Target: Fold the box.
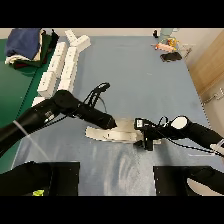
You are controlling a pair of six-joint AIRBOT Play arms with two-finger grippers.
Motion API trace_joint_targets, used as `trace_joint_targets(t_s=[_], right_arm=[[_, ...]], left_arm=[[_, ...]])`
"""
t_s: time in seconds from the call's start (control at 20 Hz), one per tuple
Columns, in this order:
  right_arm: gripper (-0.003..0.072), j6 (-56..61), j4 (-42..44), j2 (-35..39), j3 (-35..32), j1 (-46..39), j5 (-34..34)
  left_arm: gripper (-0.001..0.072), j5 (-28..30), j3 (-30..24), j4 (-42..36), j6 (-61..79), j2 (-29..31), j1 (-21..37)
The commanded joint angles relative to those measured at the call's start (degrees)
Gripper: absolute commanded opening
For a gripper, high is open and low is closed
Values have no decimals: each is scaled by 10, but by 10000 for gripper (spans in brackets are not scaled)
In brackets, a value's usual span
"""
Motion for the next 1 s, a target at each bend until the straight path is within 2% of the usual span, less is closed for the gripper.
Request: trace_joint_targets(t_s=[0.0, 0.25, 0.45, 0.7, 0.8, 0.95], right_arm=[[503, 0, 0, 0, 0, 0, 0], [503, 0, 0, 0, 0, 0, 0], [503, 0, 0, 0, 0, 0, 0], [503, 0, 0, 0, 0, 0, 0], [503, 0, 0, 0, 0, 0, 0], [504, 0, 0, 0, 0, 0, 0]], left_arm=[[14, 38, 64, -25, -55, -92, 12], [14, 45, 70, -21, -143, -190, 28], [14, 7, 70, -21, -160, -232, 22], [14, 11, 79, -21, -144, -232, 21], [14, -8, 95, -20, -115, -223, 21], [13, -38, 110, 33, -102, -172, 21]])
